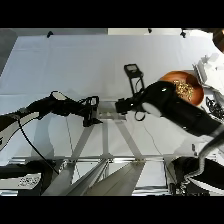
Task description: Fold the box and place the chain.
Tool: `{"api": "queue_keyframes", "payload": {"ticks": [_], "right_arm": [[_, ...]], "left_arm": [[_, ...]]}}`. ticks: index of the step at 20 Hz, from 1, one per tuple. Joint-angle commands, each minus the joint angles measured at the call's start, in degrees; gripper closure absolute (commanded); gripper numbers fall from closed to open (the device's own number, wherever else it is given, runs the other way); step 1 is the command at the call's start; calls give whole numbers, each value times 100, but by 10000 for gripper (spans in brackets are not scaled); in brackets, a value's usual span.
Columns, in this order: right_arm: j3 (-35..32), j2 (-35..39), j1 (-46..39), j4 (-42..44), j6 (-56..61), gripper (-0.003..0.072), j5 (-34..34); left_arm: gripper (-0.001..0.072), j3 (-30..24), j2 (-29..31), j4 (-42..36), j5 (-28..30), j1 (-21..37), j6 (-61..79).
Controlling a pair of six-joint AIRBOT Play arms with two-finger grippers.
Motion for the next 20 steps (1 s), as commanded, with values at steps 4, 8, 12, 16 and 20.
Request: {"api": "queue_keyframes", "payload": {"ticks": [4, 8, 12, 16, 20], "right_arm": [[4, 306, -2179, -142, -1523, 177, -24], [4, 278, -3840, -140, -1958, 130, -614], [4, -201, -5211, -63, -1991, -12, -793], [256, -1193, -5871, 511, -2518, -13, -1108], [898, -2260, -5945, 531, -2824, -19, -837]], "left_arm": [[496, 0, 4, 0, 4, -2, -2], [496, 0, 4, 0, 4, -2, -2], [496, 0, 4, 0, 4, -2, -2], [496, 0, 4, 0, 2, -2, -2], [496, 0, 4, 0, 2, 0, -2]]}}
